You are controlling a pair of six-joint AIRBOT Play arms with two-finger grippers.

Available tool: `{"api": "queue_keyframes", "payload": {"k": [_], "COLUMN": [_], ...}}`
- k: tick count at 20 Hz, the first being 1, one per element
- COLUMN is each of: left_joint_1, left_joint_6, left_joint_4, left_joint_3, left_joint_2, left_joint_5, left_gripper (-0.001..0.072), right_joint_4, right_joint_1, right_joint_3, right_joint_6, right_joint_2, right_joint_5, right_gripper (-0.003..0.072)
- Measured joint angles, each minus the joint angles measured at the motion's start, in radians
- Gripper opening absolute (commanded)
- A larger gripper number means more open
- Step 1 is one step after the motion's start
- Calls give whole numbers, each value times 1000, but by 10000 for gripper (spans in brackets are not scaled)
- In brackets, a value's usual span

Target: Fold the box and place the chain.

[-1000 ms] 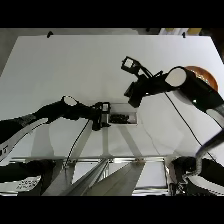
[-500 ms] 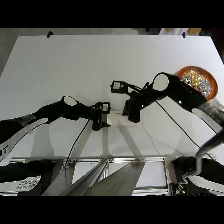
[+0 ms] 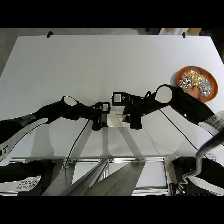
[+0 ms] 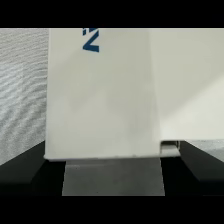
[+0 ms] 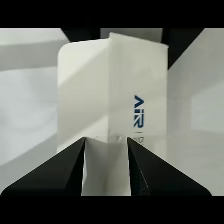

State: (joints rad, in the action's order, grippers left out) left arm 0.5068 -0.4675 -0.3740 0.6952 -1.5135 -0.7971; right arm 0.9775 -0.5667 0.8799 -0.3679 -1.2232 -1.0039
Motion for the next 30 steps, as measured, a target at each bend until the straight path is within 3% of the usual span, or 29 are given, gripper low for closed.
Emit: {"api": "queue_keyframes", "payload": {"k": [6, 12, 15, 28, 29, 30], "left_joint_1": [0, 0, 0, 0, 0, 0], "left_joint_6": [0, 3, 2, 0, 0, -2], "left_joint_4": [0, 4, 3, 0, 0, -1], "left_joint_3": [0, 0, 0, 0, 0, 0], "left_joint_2": [0, 0, 0, 0, 0, 0], "left_joint_5": [0, 4, 3, 0, 0, 0], "left_gripper": [153, 153, 153, 153, 153, 153], "right_joint_4": [80, 111, 117, 110, 106, 102], "right_joint_1": [-46, -58, -58, -63, -63, -63], "right_joint_3": [-8, -10, -10, -47, -52, -56], "right_joint_6": [25, 29, 29, 30, 30, 30], "right_joint_2": [11, 12, 13, 13, 13, 13], "right_joint_5": [79, 96, 100, 119, 119, 114], "right_gripper": [290, 81, 44, 65, 107, 217]}}
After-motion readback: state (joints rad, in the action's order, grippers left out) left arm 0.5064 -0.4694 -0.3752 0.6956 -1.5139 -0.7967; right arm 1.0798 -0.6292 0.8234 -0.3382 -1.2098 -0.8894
